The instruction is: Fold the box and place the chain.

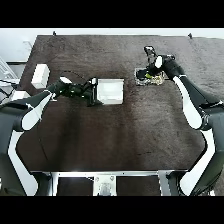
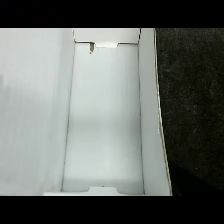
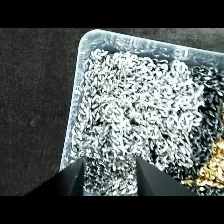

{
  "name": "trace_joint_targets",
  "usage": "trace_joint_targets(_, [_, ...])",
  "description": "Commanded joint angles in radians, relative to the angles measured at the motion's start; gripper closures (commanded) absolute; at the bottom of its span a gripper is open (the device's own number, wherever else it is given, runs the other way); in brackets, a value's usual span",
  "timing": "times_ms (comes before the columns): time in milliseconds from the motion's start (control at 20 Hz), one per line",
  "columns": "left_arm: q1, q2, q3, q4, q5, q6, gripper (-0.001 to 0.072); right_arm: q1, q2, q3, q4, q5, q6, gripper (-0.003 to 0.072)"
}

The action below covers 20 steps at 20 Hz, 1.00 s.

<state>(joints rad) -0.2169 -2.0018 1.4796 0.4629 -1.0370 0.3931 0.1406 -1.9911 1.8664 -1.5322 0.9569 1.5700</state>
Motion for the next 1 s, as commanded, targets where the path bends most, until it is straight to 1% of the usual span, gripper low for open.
trace_joint_targets(0, [0.0, 0.0, 0.0, 0.0, 0.0, 0.0, 0.0308, 0.002, -0.013, 0.003, 0.014, -0.006, -0.013, 0.0465])
trace_joint_targets(100, [0.0, 0.0, 0.0, 0.0, 0.0, 0.0, 0.0308, 0.001, -0.012, 0.011, 0.013, -0.005, -0.012, 0.0606])
trace_joint_targets(150, [0.0, 0.0, 0.0, 0.0, 0.0, 0.0, 0.0308, 0.001, -0.011, 0.018, 0.013, 0.002, -0.012, 0.0657])
trace_joint_targets(200, [0.0, 0.0, 0.0, 0.0, 0.0, 0.0, 0.0308, 0.001, -0.008, 0.025, 0.013, 0.013, -0.012, 0.0682])
trace_joint_targets(350, [0.0, 0.0, 0.0, 0.0, 0.0, 0.0, 0.0308, 0.001, 0.019, 0.029, 0.01, 0.039, -0.012, 0.0683])
trace_joint_targets(550, [0.0, 0.0, 0.0, 0.0, 0.0, 0.0, 0.0309, 0.002, 0.089, 0.029, 0.01, 0.07, -0.012, 0.0682])
trace_joint_targets(750, [0.0, 0.0, 0.0, 0.0, 0.0, 0.0, 0.0308, 0.006, 0.214, 0.029, 0.008, 0.102, -0.035, 0.0683])
trace_joint_targets(950, [0.0, 0.0, 0.0, 0.0, 0.0, 0.0, 0.0308, 0.037, 0.379, 0.029, -0.013, 0.081, -0.066, 0.0683])
